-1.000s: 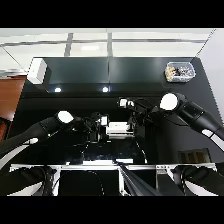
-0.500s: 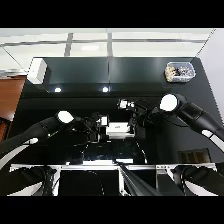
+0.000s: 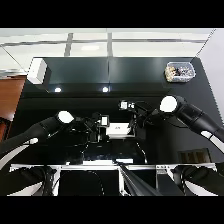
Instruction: Fold the box and place the chain.
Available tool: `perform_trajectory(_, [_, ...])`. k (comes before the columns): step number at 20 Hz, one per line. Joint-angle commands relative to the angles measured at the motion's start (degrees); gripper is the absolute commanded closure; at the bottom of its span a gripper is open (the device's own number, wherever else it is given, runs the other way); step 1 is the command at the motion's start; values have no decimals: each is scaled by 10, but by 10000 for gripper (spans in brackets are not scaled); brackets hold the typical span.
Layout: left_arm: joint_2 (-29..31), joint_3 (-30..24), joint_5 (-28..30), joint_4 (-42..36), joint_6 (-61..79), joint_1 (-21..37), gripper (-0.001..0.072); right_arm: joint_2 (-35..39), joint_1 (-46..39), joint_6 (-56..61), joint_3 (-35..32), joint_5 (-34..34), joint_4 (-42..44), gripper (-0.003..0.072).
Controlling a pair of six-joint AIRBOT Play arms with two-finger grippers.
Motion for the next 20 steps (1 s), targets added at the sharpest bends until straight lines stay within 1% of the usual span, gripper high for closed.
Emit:
perform_trajectory(1, [0,0,0,0,0,0,374,12,-2,56,9,0,13,371])
perform_trajectory(3, [0,0,0,0,0,0,374,40,-17,129,21,12,14,372])
perform_trajectory(5, [0,0,-2,0,0,0,374,64,-46,216,20,46,12,373])
perform_trajectory(6, [0,0,-2,0,0,0,374,68,-65,273,19,73,14,450])
perform_trajectory(7, [0,0,-2,0,0,0,374,68,-78,323,12,95,14,687])
perform_trajectory(8, [0,0,-2,0,0,0,374,68,-85,341,-2,99,27,676])
perform_trajectory(9, [0,0,-2,0,0,0,374,68,-87,341,-22,89,58,676])
perform_trajectory(12, [0,0,-2,0,0,0,374,62,-87,341,-94,-10,239,676])
perform_trajectory(13, [0,0,-3,0,0,0,374,56,-86,339,-111,-37,285,676])
perform_trajectory(14, [0,0,-5,0,0,0,374,52,-83,332,-126,-58,309,675])
perform_trajectory(17, [0,0,-8,0,0,0,374,36,-78,332,-143,-79,290,676])
perform_trajectory(20, [0,0,-8,0,0,0,374,23,-78,352,-150,-105,252,676])
